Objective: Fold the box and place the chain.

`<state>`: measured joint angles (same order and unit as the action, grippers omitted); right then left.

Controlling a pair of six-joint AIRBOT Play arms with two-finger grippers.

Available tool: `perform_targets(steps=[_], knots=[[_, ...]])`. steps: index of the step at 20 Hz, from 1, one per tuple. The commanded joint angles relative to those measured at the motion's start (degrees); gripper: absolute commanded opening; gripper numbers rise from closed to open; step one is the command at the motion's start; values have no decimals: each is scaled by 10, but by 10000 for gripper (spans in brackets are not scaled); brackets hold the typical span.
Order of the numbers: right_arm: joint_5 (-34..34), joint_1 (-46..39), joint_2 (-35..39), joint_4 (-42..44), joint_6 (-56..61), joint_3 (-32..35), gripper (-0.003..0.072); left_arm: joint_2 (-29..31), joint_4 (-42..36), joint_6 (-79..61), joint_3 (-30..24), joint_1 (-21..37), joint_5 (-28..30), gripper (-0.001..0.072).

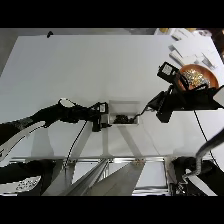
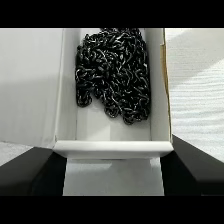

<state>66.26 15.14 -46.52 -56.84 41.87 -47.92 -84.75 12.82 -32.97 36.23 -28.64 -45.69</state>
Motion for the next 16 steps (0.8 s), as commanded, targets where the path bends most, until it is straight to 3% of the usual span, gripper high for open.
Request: perform_targets(steps=[1,7,14,16], knots=[[-9,61,24,51,1,0,16,0,0,0,0,0,0,150],[-121,164,-2,63,2,0,16,0,0,0,0,0,0,150],[-167,189,-134,63,3,0,18,0,0,0,0,0,0,150],[-179,189,-166,64,3,0,73,0,0,0,0,0,0,150]])
